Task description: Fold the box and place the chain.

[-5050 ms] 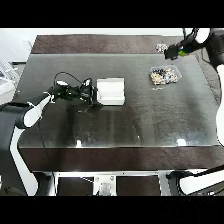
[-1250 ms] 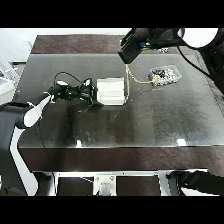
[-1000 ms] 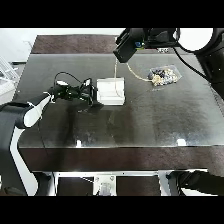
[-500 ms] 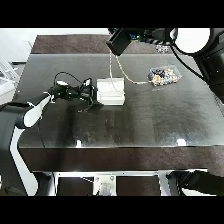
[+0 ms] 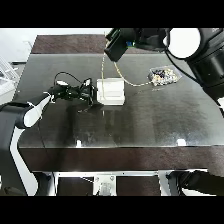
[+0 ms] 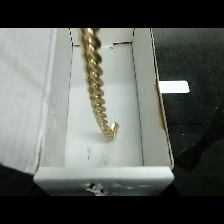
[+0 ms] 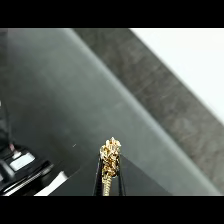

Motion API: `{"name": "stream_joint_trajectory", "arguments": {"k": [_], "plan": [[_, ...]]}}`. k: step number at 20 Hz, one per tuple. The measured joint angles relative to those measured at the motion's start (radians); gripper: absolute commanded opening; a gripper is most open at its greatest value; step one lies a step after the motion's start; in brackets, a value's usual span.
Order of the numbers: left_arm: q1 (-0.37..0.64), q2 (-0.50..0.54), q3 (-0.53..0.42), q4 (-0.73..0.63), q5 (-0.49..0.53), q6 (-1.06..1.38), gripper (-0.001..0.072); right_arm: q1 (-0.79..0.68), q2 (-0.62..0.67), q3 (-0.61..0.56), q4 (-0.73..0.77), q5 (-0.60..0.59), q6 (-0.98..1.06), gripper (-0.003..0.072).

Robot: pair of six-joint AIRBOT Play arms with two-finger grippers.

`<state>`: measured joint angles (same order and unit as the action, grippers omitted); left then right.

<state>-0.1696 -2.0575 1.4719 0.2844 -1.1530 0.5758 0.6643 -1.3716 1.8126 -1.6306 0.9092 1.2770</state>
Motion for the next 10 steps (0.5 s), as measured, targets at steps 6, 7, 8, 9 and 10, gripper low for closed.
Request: {"name": "stream_joint_trajectory", "arguments": {"k": [6,7,8,9,10], "plan": [[0.000,0.000,0.000,0.000,0.000,0.000,0.0464,0.000,0.000,-0.094,0.074,0.002,0.006,0.0004],[0.000,0.000,0.000,0.000,0.000,0.000,0.0464,0.000,0.000,-0.110,0.083,0.002,0.011,0.0004],[0.000,0.000,0.000,0.000,0.000,0.000,0.0464,0.000,0.000,-0.129,0.090,0.000,0.016,0.0004],[0.000,0.000,0.000,0.000,0.000,0.000,0.0464,0.000,0.000,-0.149,0.095,-0.002,0.019,0.0004],[0.000,0.000,0.000,0.000,0.000,0.000,0.0464,0.000,0.000,-0.174,0.100,-0.009,0.026,0.0004]]}}
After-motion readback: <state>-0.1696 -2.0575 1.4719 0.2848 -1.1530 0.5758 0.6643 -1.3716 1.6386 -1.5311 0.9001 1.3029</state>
